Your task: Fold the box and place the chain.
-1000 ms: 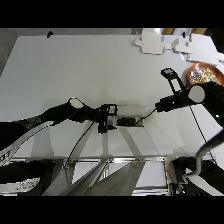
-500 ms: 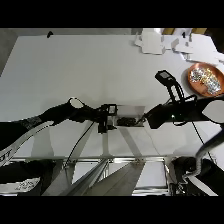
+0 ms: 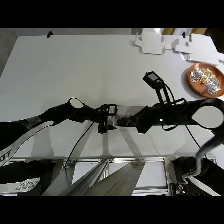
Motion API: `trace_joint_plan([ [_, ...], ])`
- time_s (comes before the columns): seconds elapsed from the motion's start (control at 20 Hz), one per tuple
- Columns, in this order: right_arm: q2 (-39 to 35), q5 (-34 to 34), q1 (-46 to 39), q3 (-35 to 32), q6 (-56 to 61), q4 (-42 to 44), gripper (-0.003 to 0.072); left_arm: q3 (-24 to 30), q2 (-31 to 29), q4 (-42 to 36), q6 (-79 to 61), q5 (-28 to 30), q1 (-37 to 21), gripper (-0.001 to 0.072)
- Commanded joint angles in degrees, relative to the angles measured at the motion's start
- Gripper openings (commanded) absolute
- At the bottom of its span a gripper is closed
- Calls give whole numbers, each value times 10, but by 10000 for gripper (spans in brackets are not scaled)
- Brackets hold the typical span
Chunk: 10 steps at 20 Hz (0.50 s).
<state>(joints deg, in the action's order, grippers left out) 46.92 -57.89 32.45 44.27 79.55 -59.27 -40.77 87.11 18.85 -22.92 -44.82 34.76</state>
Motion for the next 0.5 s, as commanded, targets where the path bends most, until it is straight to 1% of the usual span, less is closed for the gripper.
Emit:
trace_joint_plan([
  [0.0, 50, 17, 5, -1, -1, -17, 122, 0, 0, 0, 0, 0, 0, 209],
  [0.05, 67, 20, 5, -1, -3, -20, 139, 0, 0, 0, 0, 0, 0, 209],
  [0.1, 79, 22, 5, 0, -7, -20, 200, 0, 0, 0, 0, 0, 0, 209],
  [0.15, 85, 26, 5, 0, -12, -20, 224, 0, 0, 0, 0, 0, 0, 209],
  [0.2, 84, 26, 2, 3, -25, -22, 224, 0, 0, 0, 0, 0, 0, 209],
  [0.3, 83, 2, -18, 30, -27, -40, 222, 0, 0, 0, 0, 0, 0, 209],
  [0.45, 83, -42, -77, 76, -12, -104, 212, 0, 0, 0, 0, 0, 0, 209],
])
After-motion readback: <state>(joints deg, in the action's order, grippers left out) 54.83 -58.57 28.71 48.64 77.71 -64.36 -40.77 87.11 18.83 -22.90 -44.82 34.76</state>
